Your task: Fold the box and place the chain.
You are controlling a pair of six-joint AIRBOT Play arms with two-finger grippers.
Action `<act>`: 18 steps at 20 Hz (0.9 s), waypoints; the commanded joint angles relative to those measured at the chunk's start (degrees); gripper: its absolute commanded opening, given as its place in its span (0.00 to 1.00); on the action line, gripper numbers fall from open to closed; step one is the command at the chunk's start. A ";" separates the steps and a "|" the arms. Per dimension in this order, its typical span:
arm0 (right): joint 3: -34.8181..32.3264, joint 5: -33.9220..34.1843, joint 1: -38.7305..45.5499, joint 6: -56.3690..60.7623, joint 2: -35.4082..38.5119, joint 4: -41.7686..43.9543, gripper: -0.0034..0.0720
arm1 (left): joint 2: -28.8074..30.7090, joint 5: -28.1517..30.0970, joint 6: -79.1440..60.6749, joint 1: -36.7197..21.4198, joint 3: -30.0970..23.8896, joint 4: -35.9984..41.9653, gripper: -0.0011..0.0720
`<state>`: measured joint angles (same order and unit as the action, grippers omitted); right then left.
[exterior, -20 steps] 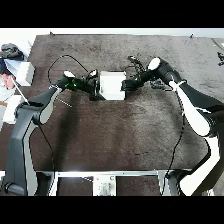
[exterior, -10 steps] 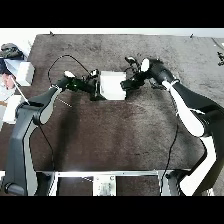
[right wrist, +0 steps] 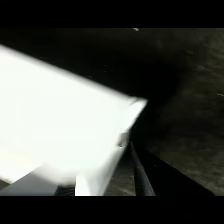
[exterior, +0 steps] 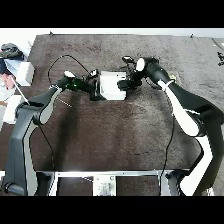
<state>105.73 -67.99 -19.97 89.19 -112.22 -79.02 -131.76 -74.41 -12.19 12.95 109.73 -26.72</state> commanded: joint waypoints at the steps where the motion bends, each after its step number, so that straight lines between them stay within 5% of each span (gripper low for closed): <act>1: 7.21 -4.68 -1.46 2.19 -3.96 -1.40 0.53 | 0.02 0.00 -0.07 -0.02 -0.02 -0.02 0.72; 6: 11.50 -12.20 -1.95 6.67 -6.73 -6.08 0.53 | 0.02 -0.02 -0.07 -0.02 -0.02 -0.02 0.72; 18: 10.86 -10.01 -1.99 12.66 -7.50 -7.37 0.49 | 0.02 -0.02 -0.07 -0.02 -0.02 -0.02 0.72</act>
<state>116.62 -79.40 -21.93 100.73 -119.63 -86.04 -131.76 -74.43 -12.21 12.91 109.73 -26.72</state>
